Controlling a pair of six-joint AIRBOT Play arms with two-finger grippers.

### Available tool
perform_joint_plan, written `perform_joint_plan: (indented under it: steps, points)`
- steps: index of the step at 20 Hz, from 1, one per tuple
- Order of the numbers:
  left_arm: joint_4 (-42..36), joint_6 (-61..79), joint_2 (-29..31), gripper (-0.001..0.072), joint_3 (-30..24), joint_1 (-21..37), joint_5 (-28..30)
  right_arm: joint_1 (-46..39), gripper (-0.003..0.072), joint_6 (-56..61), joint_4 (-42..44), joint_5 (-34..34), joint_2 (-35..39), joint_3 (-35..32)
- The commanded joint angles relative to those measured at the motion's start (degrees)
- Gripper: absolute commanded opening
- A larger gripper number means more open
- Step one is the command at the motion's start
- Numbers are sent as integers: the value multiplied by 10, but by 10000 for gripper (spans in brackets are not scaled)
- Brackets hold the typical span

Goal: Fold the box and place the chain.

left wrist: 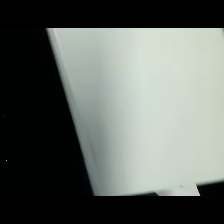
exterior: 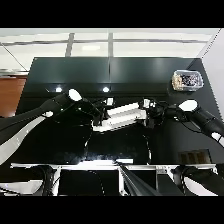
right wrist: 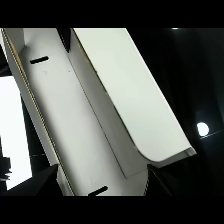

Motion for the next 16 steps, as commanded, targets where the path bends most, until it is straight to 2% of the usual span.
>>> perform_joint_plan:
  steps: [1, 5, 9, 16]
  points:
    - [2, 2, 1, 27, 16, 0, -13, -8, 635, 1, 1, 0, 13, 3]
    - [21, 2, 1, 27, 31, 0, -41, -15, 635, 14, -12, 16, 19, 3]
    - [72, 2, 1, 27, 31, -1, -69, -16, 635, 16, -31, 24, 19, 3]
    - [74, 2, 1, 27, 31, -1, -70, 6, 634, 13, -41, 30, 17, 2]
